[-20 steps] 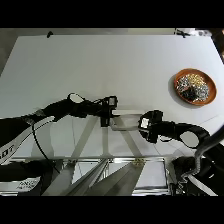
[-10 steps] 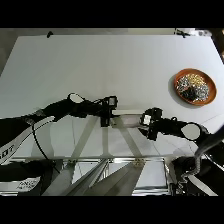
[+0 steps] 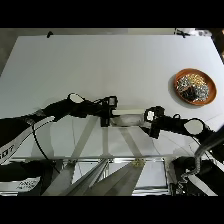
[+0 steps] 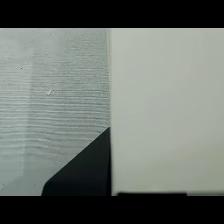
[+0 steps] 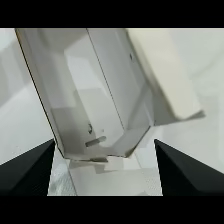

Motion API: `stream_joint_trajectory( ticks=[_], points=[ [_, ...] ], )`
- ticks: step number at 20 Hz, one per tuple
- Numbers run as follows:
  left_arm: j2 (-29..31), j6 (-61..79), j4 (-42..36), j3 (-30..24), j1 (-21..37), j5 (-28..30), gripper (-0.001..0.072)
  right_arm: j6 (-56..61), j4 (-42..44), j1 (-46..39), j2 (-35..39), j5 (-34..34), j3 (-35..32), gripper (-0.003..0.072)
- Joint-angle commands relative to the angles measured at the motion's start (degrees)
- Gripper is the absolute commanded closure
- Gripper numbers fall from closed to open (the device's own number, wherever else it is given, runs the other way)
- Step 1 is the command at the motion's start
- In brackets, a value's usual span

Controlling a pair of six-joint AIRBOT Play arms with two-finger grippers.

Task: Fold the box and place the chain.

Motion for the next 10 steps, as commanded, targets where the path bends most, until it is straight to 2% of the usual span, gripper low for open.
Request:
stream_joint_trajectory(
  ticks=[1, 6, 10],
  points=[
    [0.0, 0.0, 0.0, 0.0, 0.0, 0.0, 0.0697, -5.1, 4.2, -0.7, 0.0, 1.2, 0.1, -0.0014],
    [0.0, 0.0, 0.0, 0.0, 0.0, 0.0, 0.0697, -9.6, 7.1, -0.7, -0.7, 1.1, 0.1, -0.0013],
    [0.0, 0.0, 0.0, 0.0, 0.0, 0.0, 0.0697, -11.8, 7.1, -0.7, -4.5, 1.1, 0.2, -0.0013]
  ],
)
